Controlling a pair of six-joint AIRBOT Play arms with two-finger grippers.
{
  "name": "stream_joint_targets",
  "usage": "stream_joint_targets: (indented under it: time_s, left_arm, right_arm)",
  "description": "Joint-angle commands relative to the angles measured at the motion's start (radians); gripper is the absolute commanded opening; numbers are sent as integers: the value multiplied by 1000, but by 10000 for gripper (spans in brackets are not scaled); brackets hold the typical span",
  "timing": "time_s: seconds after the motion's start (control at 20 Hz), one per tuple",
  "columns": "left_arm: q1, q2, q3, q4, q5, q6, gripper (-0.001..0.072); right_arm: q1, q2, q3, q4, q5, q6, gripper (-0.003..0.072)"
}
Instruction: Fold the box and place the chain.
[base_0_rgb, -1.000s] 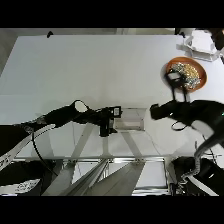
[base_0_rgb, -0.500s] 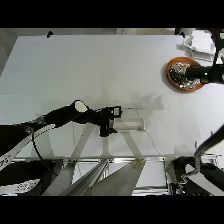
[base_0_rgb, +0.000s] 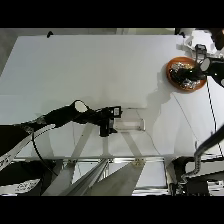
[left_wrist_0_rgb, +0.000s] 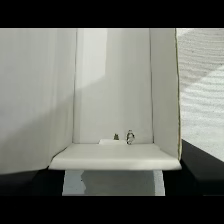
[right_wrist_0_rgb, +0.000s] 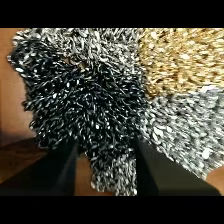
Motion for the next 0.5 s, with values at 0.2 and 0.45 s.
stream_joint_targets:
  time_s: [0.2, 0.45]
  left_arm:
    - [0, 0, 0, 0, 0, 0, 435]
    - [0, 0, 0, 0, 0, 0, 435]
  right_arm:
    - [-3, -50, 19, 10, 29, -4, 253]
    - [-3, -46, 20, 10, 60, -4, 48]
